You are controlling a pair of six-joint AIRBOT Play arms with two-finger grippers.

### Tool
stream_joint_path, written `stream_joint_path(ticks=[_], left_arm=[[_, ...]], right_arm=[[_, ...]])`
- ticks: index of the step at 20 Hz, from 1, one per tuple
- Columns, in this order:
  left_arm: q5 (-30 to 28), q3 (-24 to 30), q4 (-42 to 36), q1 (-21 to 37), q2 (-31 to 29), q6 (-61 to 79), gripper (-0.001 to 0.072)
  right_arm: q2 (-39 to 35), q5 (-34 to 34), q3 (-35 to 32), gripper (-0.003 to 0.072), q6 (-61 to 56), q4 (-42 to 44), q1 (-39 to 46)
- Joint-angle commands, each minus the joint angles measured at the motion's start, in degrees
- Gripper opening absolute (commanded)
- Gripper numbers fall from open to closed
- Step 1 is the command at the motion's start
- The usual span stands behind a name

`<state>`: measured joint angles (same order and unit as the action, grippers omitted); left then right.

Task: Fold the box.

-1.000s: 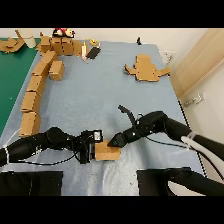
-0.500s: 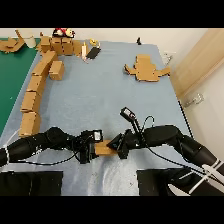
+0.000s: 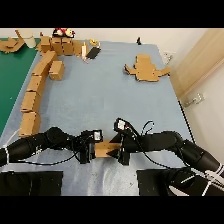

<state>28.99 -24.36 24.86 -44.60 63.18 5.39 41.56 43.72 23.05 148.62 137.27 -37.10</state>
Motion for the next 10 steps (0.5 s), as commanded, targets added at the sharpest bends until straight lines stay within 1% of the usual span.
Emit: stream_joint_path(ticks=[1, 3, 6, 8, 10], left_arm=[[-0.02, 0.02, 0.02, 0.04, -0.02, 0.04, 0.0465], [-0.02, 0.02, 0.02, 0.04, -0.02, 0.04, 0.0465], [-0.02, 0.02, 0.02, 0.04, -0.02, 0.04, 0.0465], [0.0, 0.02, 0.02, 0.04, -0.02, 0.04, 0.0465], [-0.04, 0.02, 0.02, 0.04, 0.0, 0.04, 0.0465]], right_arm=[[-0.2, -1.2, 0.09, 0.0521, 5.64, -2.23, -0.9], [-0.22, -1.2, 0.09, 0.0519, 5.53, -3.39, -2.86], [-0.22, -1.99, 0.09, 0.0517, 4.13, -8.09, -7.72], [-0.83, -3.96, 0.09, 0.0517, -0.26, -12.61, -11.15], [-2.21, -7.04, 0.02, 0.0517, -3.74, -19.34, -14.27]])
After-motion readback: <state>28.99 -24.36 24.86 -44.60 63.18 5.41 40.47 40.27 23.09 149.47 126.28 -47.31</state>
